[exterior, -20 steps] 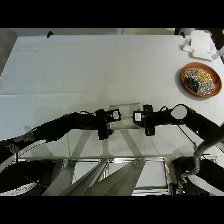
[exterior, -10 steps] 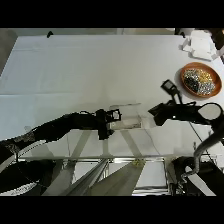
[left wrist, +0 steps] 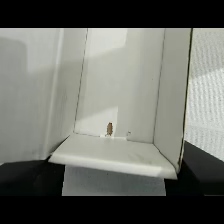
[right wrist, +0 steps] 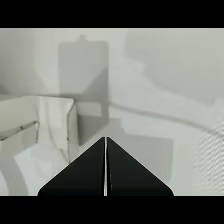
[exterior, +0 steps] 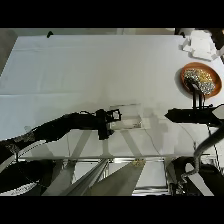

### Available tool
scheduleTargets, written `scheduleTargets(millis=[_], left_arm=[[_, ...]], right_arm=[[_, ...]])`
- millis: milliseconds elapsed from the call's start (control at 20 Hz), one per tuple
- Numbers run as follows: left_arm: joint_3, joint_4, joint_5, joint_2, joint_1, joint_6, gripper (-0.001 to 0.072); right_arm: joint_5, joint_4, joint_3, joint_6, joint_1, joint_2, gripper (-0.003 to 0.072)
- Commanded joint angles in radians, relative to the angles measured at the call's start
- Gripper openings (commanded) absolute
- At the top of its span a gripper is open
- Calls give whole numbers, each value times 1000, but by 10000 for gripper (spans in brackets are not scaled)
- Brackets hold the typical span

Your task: Fold the box and place the chain.

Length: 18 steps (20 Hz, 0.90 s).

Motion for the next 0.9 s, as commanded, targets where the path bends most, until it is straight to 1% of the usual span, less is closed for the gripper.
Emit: scheduleTargets(millis=[0,150,300,450,600,650,800,850], left_arm=[[0,0,0,0,-1,0,331],[0,0,0,0,-1,0,331],[0,0,0,0,-1,0,331],[0,0,0,0,-1,0,331],[0,0,0,0,-1,0,331],[0,0,0,0,-1,0,331],[0,0,0,0,-1,0,331],[0,0,0,0,-1,0,331]], right_arm=[[2,-26,-10,39,45,-91,13],[2,43,-10,-55,122,-208,12],[-9,111,-10,-119,140,-282,10],[-27,177,-10,-183,140,-305,10],[-36,192,-10,-201,141,-345,10],[-35,216,-10,-221,141,-360,10],[-14,313,-10,-293,141,-346,11],[-9,321,-10,-294,141,-332,13]])
